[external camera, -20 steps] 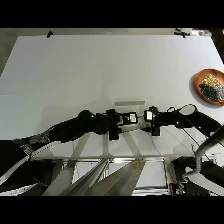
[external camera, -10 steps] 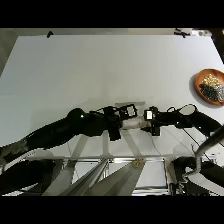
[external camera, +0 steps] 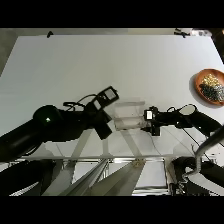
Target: Fold the box and place the chain.
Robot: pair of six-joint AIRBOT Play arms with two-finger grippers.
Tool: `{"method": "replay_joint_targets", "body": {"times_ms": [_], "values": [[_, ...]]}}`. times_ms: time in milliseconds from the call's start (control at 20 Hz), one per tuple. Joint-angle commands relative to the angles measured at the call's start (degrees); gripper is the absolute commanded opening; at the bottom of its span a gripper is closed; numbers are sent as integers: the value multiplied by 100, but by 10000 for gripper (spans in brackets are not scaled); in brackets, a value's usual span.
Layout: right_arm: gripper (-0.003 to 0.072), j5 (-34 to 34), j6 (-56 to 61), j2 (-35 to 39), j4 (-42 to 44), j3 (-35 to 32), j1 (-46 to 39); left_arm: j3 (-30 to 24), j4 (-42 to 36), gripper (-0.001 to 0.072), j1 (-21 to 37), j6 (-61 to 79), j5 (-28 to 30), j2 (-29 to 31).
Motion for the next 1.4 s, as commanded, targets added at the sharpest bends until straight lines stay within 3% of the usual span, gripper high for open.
{"method": "replay_joint_targets", "body": {"times_ms": [0, 250, 400, 600, 750, 950, 1150, 1350], "values": [[410, 2, -2, 4, 0, 2, 0, -251, 409, 5, 485, -1397, 470, 378], [410, 2, -2, 4, 0, 2, 0, -789, 612, 4, 990, -2623, 918, 238], [410, 2, -2, 4, 0, 2, 0, -824, 457, 4, 1021, -2710, 756, -175], [410, 2, -2, 4, 0, 2, 0, -824, -691, 2, 1021, -2105, 101, -1062], [410, 2, -2, 2, 0, 2, 0, -824, -957, 3, 1019, -2026, -39, -1576], [410, 2, -2, 4, 0, 2, 0, -824, -1222, 2, 1012, -1880, -236, -1665], [410, 2, -2, 4, 0, 2, 0, -824, -2006, 2, 997, -1036, -256, -1665], [410, 2, -2, 4, 0, 2, 0, -824, -2081, 2, 999, -984, -214, -1716]]}}
